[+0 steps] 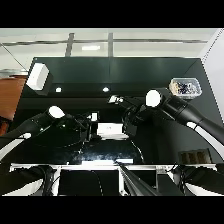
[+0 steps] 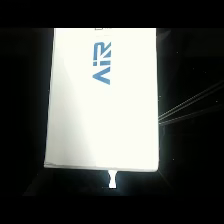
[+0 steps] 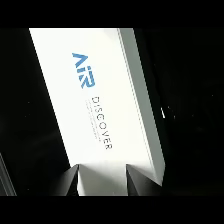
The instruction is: Fold the box and place the chain.
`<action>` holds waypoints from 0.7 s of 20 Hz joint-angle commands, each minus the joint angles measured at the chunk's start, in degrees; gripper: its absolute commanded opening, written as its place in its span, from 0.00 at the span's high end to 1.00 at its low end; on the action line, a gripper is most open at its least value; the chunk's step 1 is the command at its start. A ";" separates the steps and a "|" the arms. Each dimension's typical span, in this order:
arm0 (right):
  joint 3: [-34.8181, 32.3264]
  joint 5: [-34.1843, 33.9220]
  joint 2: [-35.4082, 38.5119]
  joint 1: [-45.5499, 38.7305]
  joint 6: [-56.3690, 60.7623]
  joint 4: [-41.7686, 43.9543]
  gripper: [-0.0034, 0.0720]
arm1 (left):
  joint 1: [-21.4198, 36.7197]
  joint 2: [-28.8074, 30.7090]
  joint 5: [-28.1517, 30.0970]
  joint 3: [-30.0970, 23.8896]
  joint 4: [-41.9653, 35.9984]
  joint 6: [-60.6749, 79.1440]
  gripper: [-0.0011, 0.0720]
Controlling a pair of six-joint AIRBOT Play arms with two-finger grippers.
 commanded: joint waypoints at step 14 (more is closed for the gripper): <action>-12.09 -5.90 5.60 -9.75 28.61 31.04 0.93 | 0.04 -0.02 0.02 -0.02 0.04 0.07 0.31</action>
